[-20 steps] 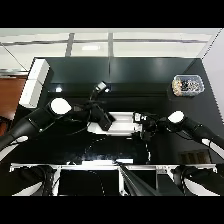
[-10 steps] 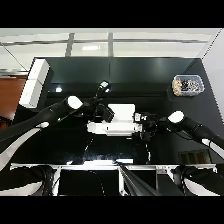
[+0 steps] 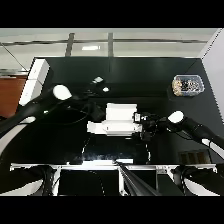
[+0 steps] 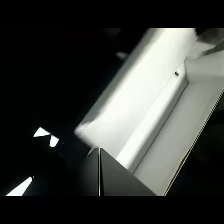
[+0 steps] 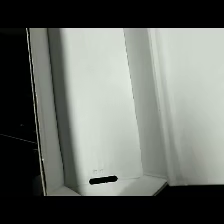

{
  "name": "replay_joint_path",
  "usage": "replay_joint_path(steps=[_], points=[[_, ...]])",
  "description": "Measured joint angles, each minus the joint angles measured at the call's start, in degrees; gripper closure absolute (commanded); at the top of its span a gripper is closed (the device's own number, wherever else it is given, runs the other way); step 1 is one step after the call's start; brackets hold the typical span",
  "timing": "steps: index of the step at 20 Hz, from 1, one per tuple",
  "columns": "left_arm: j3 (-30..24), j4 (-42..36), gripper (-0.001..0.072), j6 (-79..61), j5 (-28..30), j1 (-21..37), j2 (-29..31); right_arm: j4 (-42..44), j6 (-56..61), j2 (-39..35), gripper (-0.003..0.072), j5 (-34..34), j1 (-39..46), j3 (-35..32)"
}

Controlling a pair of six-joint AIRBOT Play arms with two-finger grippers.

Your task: Fold the box and place the chain.

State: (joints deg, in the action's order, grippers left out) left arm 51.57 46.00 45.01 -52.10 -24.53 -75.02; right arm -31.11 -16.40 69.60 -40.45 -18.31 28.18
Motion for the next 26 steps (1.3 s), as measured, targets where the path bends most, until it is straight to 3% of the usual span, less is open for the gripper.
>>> replay_joint_path(steps=[2, 3, 4, 5, 6, 11, 17, 18, 20, 21, 26], points=[[-4.9, -1.4, 0.0676, -2.0, -1.4, 3.5, 5.5, 0.0, 0.1, 0.0, 0.0479, 0.0, 0.0, 0.0], [-7.3, -3.2, 0.0574, -4.8, -2.5, 4.7, 7.9, 0.0, 0.1, 0.0, 0.0479, 0.0, 0.0, 0.0], [-9.4, -4.5, 0.0271, -8.5, -3.0, 5.4, 9.8, 0.0, 0.1, 0.0, 0.0478, 0.0, 0.0, 0.0], [-11.3, -5.4, 0.0070, -13.3, -3.3, 5.7, 11.3, 0.0, 0.1, 0.0, 0.0479, 0.0, 0.0, 0.0], [-12.8, -5.3, 0.0013, -18.1, -3.9, 5.4, 12.3, 0.0, 0.1, 0.0, 0.0479, 0.0, 0.0, 0.0], [-15.5, 2.5, 0.0015, -35.7, 2.9, -0.3, 11.7, 0.0, 0.1, 0.0, 0.0478, 0.0, 0.0, 0.0], [-11.1, 2.7, 0.0040, -41.0, 6.9, -4.5, 3.3, 0.0, 0.1, 0.0, 0.0478, 0.0, 0.0, 0.0], [-10.2, 2.3, 0.0156, -41.3, 6.6, -4.9, 2.1, 0.0, 0.1, 0.0, 0.0478, 0.0, 0.0, 0.0], [-8.9, 2.0, 0.0466, -41.7, 5.4, -5.7, 0.3, 0.0, 0.1, 0.0, 0.0478, 0.0, 0.0, 0.0], [-8.5, 1.9, 0.0509, -41.8, 4.7, -6.1, -0.2, 0.0, 0.1, 0.0, 0.0479, 0.0, 0.0, 0.0], [-7.6, 0.6, 0.0511, -42.0, 4.3, -7.2, -1.4, 0.0, 0.1, 0.0, 0.0478, 0.0, 0.0, 0.0]])
